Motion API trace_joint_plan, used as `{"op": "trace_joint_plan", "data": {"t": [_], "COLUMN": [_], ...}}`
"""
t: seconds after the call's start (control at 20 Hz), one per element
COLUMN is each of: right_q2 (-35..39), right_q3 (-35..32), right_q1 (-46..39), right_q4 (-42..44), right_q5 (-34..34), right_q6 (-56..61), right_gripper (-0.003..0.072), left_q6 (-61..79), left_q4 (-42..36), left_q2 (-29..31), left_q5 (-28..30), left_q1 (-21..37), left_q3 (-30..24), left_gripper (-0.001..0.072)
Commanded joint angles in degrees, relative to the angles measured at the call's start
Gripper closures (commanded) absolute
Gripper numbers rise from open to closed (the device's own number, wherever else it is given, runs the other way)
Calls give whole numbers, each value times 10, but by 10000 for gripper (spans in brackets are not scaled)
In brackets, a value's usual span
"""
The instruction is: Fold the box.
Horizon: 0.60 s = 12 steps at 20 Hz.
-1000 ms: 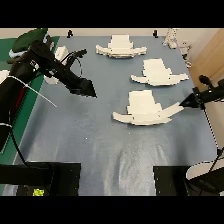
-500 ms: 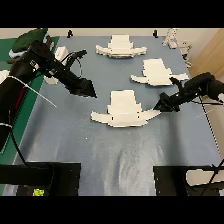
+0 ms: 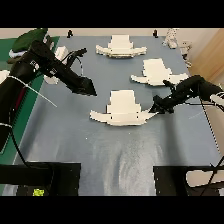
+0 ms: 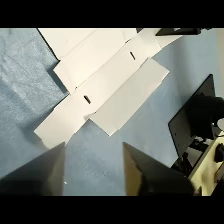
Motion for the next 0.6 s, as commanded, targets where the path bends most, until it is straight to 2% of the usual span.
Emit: {"op": "trace_joint_plan", "data": {"t": [0.0,0.05,0.1,0.15,0.3,0.55], "right_q2": [8,21,41,63,148,299], "right_q3": [-3,-10,-23,-41,-119,-266], "right_q1": [28,39,50,61,81,85], "right_q4": [20,20,20,19,18,16], "right_q5": [-6,-3,3,10,42,106], "right_q6": [-34,-37,-40,-41,-40,-5], "right_gripper": [687,687,687,687,687,687], "left_q6": [28,25,17,18,16,15], "left_q4": [-12,-12,-11,-11,-11,-9], "left_q2": [0,0,0,0,33,170], "left_q5": [0,-7,-22,-43,-72,13], "left_q1": [0,0,0,2,9,19], "left_q3": [0,0,0,-1,-47,-231], "left_gripper": [493,497,672,694,694,694]}}
